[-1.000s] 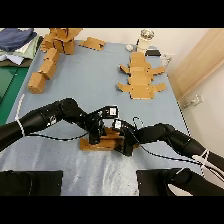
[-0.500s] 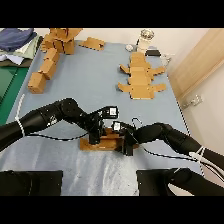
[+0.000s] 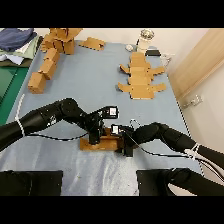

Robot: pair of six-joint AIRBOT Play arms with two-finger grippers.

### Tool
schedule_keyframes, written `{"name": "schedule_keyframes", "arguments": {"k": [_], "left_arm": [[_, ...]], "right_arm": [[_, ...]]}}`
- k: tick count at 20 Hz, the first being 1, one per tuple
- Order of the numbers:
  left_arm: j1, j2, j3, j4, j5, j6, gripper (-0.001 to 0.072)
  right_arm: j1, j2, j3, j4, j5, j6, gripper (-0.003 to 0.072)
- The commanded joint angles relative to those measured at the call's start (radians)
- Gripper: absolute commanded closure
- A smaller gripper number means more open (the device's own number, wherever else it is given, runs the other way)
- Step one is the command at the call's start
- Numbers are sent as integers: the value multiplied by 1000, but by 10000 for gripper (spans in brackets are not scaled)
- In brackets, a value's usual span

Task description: Fold the box.

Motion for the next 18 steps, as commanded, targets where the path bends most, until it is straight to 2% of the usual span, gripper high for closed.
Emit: {"name": "schedule_keyframes", "arguments": {"k": [1,3,5,7,10,18], "left_arm": [[0,0,0,0,0,0,694],[0,0,0,0,0,0,694],[0,0,0,0,0,0,695],[0,0,0,0,0,0,695],[0,0,0,0,0,0,694],[0,0,0,0,0,0,694]], "right_arm": [[1,-3,1,2,1,-18,-6],[1,-3,1,2,8,-19,-3],[1,-3,1,9,6,-19,57],[1,-3,2,13,6,-19,57],[1,-3,2,12,4,-19,119],[1,-3,2,13,0,-18,119]]}}
